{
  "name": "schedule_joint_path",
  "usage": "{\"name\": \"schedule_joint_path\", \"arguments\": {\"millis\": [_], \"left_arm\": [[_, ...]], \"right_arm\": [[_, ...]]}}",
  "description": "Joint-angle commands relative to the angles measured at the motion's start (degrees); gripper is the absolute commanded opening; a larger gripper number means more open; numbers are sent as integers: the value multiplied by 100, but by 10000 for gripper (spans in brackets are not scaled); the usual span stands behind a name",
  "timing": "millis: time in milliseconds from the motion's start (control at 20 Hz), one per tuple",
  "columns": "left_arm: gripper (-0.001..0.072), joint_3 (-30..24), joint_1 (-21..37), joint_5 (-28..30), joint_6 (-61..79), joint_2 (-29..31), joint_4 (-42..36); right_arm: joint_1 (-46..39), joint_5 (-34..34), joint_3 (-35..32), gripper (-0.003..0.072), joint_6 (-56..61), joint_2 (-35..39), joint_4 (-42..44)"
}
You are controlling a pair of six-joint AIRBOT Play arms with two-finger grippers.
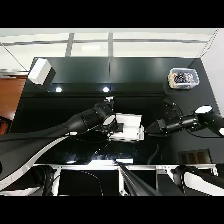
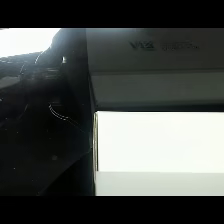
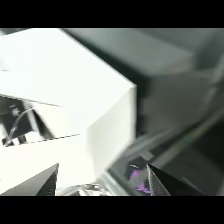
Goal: Fold the box and place the chain.
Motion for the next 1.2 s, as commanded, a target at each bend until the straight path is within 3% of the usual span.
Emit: {"name": "schedule_joint_path", "arguments": {"millis": [0,300,350,550,800,1000,1050,1150], "left_arm": [[28,2,2,2,4,4,-9],[27,2,2,-2,7,4,-9],[27,2,2,-2,4,4,-9],[27,2,0,0,4,4,-9],[27,2,2,0,4,4,-9],[27,2,2,0,4,4,-9],[27,2,2,2,4,4,-9],[27,2,0,-2,4,4,-9]], "right_arm": [[407,-197,2,613,-133,-4,304],[1453,-1167,326,610,960,17,181],[1661,-1325,494,554,1331,68,-52],[2627,-1980,1163,535,3600,345,-2138],[4135,-2105,1661,535,6024,343,-4376],[4815,-1950,1668,532,6920,341,-5049],[4922,-1952,1668,446,7005,339,-5075],[5108,-1956,1668,406,7090,299,-5080]]}}
